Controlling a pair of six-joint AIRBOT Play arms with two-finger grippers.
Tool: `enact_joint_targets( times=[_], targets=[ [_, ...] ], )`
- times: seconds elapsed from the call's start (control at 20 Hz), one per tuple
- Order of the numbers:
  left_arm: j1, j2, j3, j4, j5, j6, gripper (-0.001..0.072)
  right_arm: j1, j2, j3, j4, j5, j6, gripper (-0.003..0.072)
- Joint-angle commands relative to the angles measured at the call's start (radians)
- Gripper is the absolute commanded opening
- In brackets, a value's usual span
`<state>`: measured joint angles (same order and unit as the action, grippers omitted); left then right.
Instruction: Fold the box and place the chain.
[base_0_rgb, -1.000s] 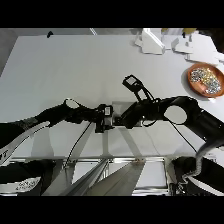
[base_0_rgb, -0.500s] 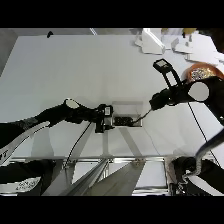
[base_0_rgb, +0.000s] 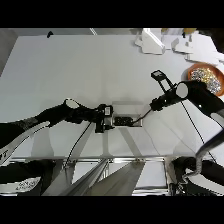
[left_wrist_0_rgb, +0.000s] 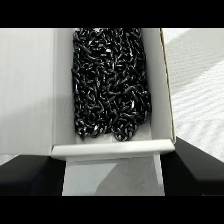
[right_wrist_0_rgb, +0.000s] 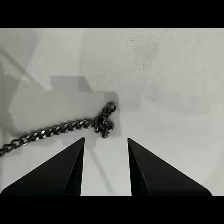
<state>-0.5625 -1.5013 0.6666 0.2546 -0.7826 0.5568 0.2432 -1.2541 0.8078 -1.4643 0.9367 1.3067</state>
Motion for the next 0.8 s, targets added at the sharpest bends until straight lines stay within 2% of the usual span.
enact_joint_targets(
  times=[0.0, 0.05, 0.25, 0.35, 0.4, 0.5, 0.75],
  targets=[
    [0.0, 0.0, 0.0, 0.0, 0.0, 0.0, 0.0254, -0.001, -0.063, -0.002, -0.006, -0.014, -0.006, 0.0272],
    [0.0, 0.0, 0.0, 0.0, 0.0, 0.0, 0.0254, -0.001, -0.069, -0.002, -0.006, -0.014, -0.006, 0.0241],
    [0.0, 0.0, 0.0, 0.0, 0.0, 0.0, 0.0254, -0.001, -0.093, -0.002, 0.001, -0.014, -0.006, 0.0236],
    [0.0, 0.0, 0.0, 0.0, 0.0, 0.0, 0.0254, -0.001, -0.102, -0.002, 0.003, -0.014, -0.006, 0.0163],
    [0.0, 0.0, 0.0, 0.0, 0.0, 0.0, 0.0254, -0.001, -0.102, -0.002, 0.003, -0.014, -0.006, 0.0151],
    [0.0, 0.0, 0.0, 0.0, 0.0, 0.0, 0.0254, -0.001, -0.101, -0.002, 0.003, -0.01, -0.006, 0.0035],
    [0.0, 0.0, 0.0, 0.0, 0.0, 0.0, 0.0254, -0.001, -0.043, -0.002, 0.002, 0.053, -0.006, 0.0017]
  ],
)
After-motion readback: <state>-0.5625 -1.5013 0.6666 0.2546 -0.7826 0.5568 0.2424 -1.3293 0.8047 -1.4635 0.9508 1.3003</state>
